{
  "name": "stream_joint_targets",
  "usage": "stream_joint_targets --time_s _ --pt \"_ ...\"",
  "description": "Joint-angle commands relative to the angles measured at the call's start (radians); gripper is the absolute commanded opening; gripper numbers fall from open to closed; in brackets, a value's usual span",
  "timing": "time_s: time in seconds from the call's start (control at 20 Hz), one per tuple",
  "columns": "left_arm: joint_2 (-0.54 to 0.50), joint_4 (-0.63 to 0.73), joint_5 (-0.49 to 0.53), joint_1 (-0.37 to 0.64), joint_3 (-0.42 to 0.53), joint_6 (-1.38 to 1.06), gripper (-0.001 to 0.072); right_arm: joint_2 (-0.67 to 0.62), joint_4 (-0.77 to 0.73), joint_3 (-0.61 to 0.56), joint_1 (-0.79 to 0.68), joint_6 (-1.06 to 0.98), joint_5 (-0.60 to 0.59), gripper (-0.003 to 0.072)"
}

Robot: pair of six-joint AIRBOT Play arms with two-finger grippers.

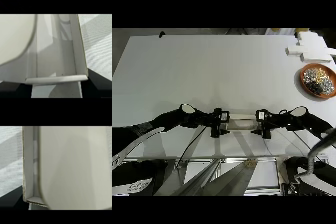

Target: Fold the box and place the chain.

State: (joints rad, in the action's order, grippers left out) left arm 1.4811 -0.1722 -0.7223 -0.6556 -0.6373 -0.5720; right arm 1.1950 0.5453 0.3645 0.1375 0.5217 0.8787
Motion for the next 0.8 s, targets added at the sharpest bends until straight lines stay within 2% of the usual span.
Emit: stream_joint_targets --time_s 0.0,0.5,0.55,0.6,0.65,0.75 --pt "0.000 0.000 0.000 0.000 0.000 0.000 0.0134 0.000 0.000 0.001 0.000 0.000 0.000 0.0413" --pt "0.000 0.000 0.000 0.000 0.000 0.000 0.0134 0.000 0.000 0.001 0.000 0.000 0.000 0.0414" --pt "0.000 0.000 0.000 0.000 0.000 0.000 0.0134 0.000 0.000 0.001 0.000 0.000 -0.001 0.0480" --pt "0.000 0.000 0.000 0.000 0.000 0.000 0.0134 -0.003 0.002 0.001 0.000 -0.001 -0.003 0.0658" --pt "0.000 0.000 0.000 0.000 0.000 0.000 0.0134 -0.008 0.006 0.001 -0.003 -0.009 -0.004 0.0696" --pt "0.000 0.000 0.000 0.000 0.000 0.000 0.0134 -0.035 0.070 0.002 -0.003 -0.077 -0.010 0.0697"
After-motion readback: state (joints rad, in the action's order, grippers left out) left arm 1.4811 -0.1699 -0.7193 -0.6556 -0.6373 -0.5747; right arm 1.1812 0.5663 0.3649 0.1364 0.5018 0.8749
